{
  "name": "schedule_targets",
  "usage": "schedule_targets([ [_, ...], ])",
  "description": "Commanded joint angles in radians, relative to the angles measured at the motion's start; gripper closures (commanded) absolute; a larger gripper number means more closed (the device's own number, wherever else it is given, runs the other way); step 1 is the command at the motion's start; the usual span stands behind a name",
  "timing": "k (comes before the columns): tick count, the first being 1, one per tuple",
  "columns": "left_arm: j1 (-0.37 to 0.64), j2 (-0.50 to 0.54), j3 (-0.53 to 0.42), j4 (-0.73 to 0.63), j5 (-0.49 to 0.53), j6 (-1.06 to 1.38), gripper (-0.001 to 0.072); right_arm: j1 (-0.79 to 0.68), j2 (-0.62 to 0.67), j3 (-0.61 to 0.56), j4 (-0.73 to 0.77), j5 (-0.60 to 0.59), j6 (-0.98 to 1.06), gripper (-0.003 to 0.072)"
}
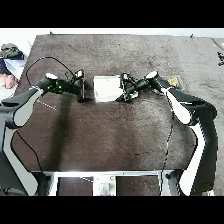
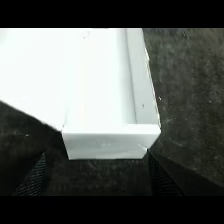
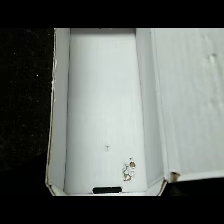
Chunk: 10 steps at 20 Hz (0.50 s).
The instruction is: Fold the box and place the chain.
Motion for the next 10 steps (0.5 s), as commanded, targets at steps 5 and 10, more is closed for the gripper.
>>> schedule_targets([
  [5,-0.032,-0.003,-0.002,-0.007,0.053,-0.026,-0.0011,0.001,0.0,0.001,0.0,0.0,0.0,0.0307],
  [10,-0.05,-0.014,-0.002,-0.01,0.124,-0.01,-0.0011,0.001,0.0,0.001,0.0,0.0,0.0,0.0307],
])
